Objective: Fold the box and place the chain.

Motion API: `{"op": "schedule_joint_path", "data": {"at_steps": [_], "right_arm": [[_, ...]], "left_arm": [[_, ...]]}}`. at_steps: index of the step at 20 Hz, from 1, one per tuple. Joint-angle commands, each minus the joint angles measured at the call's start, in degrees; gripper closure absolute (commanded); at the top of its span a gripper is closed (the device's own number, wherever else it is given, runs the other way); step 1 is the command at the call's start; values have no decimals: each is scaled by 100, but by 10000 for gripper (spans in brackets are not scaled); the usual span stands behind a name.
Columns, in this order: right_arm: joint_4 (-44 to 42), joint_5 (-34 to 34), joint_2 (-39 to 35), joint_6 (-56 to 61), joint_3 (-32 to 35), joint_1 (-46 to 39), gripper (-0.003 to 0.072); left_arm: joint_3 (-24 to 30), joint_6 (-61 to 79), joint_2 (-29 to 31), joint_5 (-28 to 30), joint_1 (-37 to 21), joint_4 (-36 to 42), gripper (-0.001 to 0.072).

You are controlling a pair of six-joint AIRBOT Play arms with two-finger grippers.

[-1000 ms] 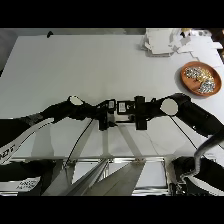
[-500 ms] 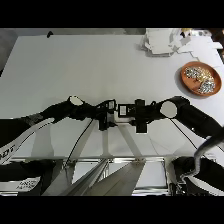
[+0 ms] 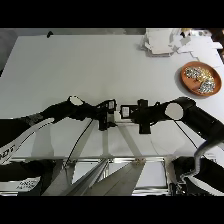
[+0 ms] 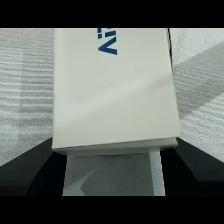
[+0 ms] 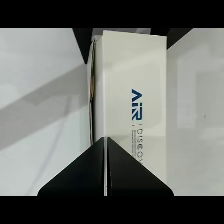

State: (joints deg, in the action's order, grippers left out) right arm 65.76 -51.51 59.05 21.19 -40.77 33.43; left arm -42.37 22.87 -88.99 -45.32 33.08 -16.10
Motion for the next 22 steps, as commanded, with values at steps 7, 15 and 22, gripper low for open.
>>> {"op": "schedule_joint_path", "data": {"at_steps": [7,15,22], "right_arm": [[-24,431,389,431,2,0,667],[-31,96,396,426,168,2,668],[-24,334,396,428,404,2,668]], "left_arm": [[2,2,2,9,-2,2,501],[2,0,2,9,-2,2,501],[2,0,2,9,-2,2,501]]}}
